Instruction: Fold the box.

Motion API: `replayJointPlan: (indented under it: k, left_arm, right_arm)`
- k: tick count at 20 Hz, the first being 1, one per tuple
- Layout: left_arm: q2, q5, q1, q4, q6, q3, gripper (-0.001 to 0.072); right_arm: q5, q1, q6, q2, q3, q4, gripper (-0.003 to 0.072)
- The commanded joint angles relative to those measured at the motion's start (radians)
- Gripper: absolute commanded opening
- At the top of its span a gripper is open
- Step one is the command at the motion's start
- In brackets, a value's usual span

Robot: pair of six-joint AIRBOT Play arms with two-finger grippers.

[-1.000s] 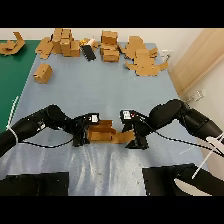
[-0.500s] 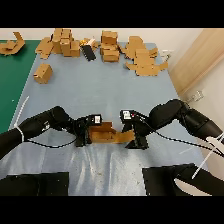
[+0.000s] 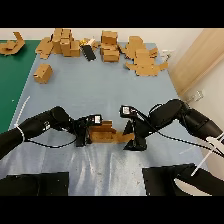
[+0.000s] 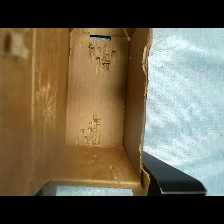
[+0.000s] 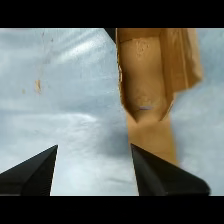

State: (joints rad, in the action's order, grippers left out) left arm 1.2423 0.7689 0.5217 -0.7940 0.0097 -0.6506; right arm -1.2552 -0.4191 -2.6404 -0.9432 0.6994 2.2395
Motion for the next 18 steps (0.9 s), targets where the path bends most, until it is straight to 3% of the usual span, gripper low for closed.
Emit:
replayJointPlan:
  k: [1, 4, 8, 9, 10, 11, 14, 18]
  left_arm:
    - [0.0, -0.002, 0.0, 0.002, -0.004, 0.0, 0.0568]
    - [0.0, -0.002, 0.0, 0.002, -0.004, 0.0, 0.0568]
    - [0.0, 0.0, 0.001, 0.003, -0.004, 0.0, 0.0568]
    - [0.0, 0.0, 0.0, 0.005, -0.004, 0.0, 0.0568]
    - [0.0, 0.0, 0.0, 0.005, -0.004, 0.0, 0.0568]
    - [0.0, 0.0, 0.001, 0.006, -0.004, 0.0, 0.0568]
    - [0.0, 0.0, 0.001, 0.01, -0.004, 0.0, 0.0568]
    - [0.0, 0.0, 0.001, 0.01, -0.003, 0.0, 0.0568]
  right_arm:
    - [-0.034, 0.0, 0.463, -0.001, -0.001, 0.047, 0.0714]
    - [0.057, 0.0, 0.713, -0.002, -0.001, 0.046, 0.0714]
    - [0.197, -0.001, 0.873, -0.004, -0.001, 0.045, 0.0704]
    - [0.221, -0.001, 0.953, -0.004, -0.001, 0.047, 0.0577]
    - [0.229, -0.002, 1.04, -0.005, -0.001, 0.05, 0.018]
    - [0.259, -0.005, 1.102, -0.005, -0.001, 0.052, 0.0003]
    - [0.362, -0.011, 1.034, -0.022, 0.012, 0.138, 0.0002]
    - [0.357, -0.015, 0.888, -0.173, 0.086, 0.281, 0.0002]
